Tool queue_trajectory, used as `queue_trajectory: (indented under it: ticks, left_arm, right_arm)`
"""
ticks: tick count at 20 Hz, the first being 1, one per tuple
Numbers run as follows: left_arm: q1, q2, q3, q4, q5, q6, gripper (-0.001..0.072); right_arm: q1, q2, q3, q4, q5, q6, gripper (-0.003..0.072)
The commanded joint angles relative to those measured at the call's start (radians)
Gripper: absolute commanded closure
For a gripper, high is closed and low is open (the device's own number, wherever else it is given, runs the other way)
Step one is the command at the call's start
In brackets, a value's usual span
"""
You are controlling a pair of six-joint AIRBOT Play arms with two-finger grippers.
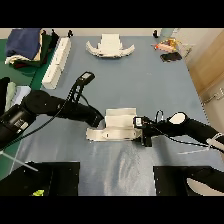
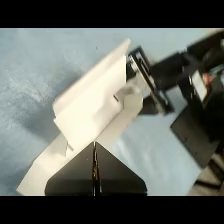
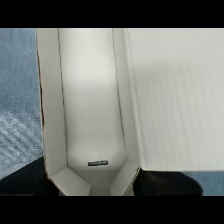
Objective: Fold the box.
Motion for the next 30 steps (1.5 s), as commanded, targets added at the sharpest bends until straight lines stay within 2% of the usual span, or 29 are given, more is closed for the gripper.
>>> queue_trajectory:
  ticks: [1, 2, 3, 4, 6, 10, 16, 20, 22, 23, 24, 26, 27, 28, 29, 30]
  left_arm:
    - [-0.035, 0.070, -0.056, 0.054, -0.044, 0.192, 0.0675]
    - [-0.048, 0.066, -0.062, 0.080, -0.045, 0.230, 0.0379]
    - [-0.061, 0.056, -0.067, 0.115, -0.037, 0.266, 0.0030]
    - [-0.064, 0.045, -0.075, 0.117, -0.037, 0.326, 0.0017]
    - [-0.032, 0.027, -0.103, 0.092, -0.025, 0.510, 0.0017]
    - [0.033, -0.050, -0.192, -0.057, -0.008, 0.874, 0.0017]
    - [0.042, -0.201, -0.207, -0.124, 0.034, 1.072, 0.0017]
    - [0.042, -0.274, -0.207, -0.264, 0.138, 1.187, 0.0019]
    - [0.042, -0.289, -0.207, -0.285, 0.146, 1.199, 0.0270]
    - [0.042, -0.294, -0.207, -0.286, 0.146, 1.199, 0.0311]
    - [0.042, -0.295, -0.207, -0.286, 0.143, 1.199, 0.0311]
    - [0.042, -0.295, -0.207, -0.285, 0.129, 1.199, 0.0506]
    - [0.042, -0.295, -0.207, -0.286, 0.127, 1.194, 0.0506]
    - [0.042, -0.295, -0.207, -0.285, 0.127, 1.192, 0.0533]
    - [0.042, -0.295, -0.207, -0.285, 0.127, 1.192, 0.0598]
    - [0.042, -0.295, -0.207, -0.286, 0.128, 1.192, 0.0603]
  right_arm:
    - [0.000, 0.000, 0.000, 0.000, 0.000, 0.000, 0.0179]
    - [0.000, 0.000, 0.000, 0.000, 0.000, 0.000, 0.0179]
    - [0.000, 0.000, 0.000, 0.000, 0.000, 0.000, 0.0178]
    - [0.000, 0.000, 0.000, 0.000, 0.000, 0.000, 0.0178]
    - [0.000, 0.000, 0.000, 0.000, 0.000, 0.000, 0.0178]
    - [0.000, 0.000, 0.000, 0.000, 0.000, 0.000, 0.0179]
    - [0.000, 0.000, 0.000, 0.000, 0.000, 0.000, 0.0178]
    - [0.000, 0.000, 0.000, 0.000, 0.000, 0.000, 0.0178]
    - [0.000, 0.000, 0.000, 0.000, 0.000, 0.000, 0.0178]
    - [0.000, 0.000, 0.000, 0.000, 0.000, 0.000, 0.0178]
    - [0.000, 0.000, 0.000, 0.000, 0.000, 0.000, 0.0178]
    - [0.000, 0.000, 0.000, 0.000, 0.000, 0.000, 0.0178]
    - [0.000, 0.000, 0.000, 0.000, 0.000, 0.000, 0.0178]
    - [0.000, 0.000, 0.000, 0.000, 0.000, 0.000, 0.0178]
    - [0.000, 0.000, 0.000, 0.000, 0.000, 0.000, 0.0178]
    - [0.000, 0.000, 0.000, 0.000, 0.000, 0.000, 0.0178]
